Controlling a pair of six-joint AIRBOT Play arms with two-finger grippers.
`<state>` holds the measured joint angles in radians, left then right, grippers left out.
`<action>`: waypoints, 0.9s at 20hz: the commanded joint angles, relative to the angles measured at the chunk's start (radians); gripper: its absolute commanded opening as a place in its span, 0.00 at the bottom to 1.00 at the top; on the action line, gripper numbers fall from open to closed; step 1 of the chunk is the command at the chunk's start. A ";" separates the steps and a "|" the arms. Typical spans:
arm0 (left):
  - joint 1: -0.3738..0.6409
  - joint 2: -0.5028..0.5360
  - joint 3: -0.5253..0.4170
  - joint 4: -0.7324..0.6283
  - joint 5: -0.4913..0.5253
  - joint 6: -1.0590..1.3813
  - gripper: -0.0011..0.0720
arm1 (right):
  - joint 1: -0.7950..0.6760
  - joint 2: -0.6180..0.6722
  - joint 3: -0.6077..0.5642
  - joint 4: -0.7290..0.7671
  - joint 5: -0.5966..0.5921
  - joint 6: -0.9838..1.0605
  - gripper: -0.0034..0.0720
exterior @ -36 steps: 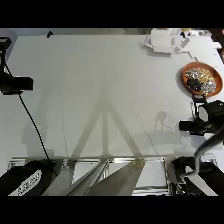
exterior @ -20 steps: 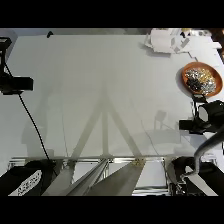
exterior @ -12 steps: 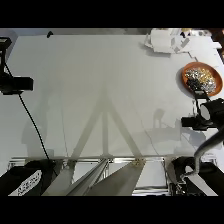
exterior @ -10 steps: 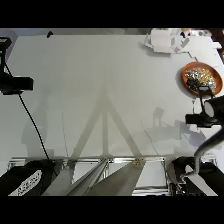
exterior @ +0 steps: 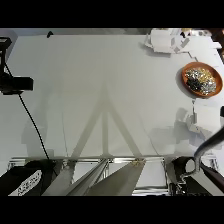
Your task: Fold the box and place the chain.
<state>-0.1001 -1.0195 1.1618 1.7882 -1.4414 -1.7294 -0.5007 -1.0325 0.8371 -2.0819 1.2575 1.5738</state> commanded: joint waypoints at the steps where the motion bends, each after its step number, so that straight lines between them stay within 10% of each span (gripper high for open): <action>1: 0.001 0.001 0.000 0.000 0.000 0.000 0.03 | -0.167 -0.196 0.080 -0.058 0.042 -0.031 0.85; 11: 0.001 0.001 0.000 0.000 0.000 0.000 0.03 | -0.268 -0.397 0.219 -0.089 -0.098 -0.091 0.75; 18: 0.001 0.001 0.000 0.000 0.000 0.000 0.03 | -0.268 -0.553 0.262 -0.082 0.044 -0.151 0.66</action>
<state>-0.1001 -1.0195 1.1618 1.7882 -1.4414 -1.7294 -0.7681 -1.5311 1.0889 -2.1654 1.2404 1.4563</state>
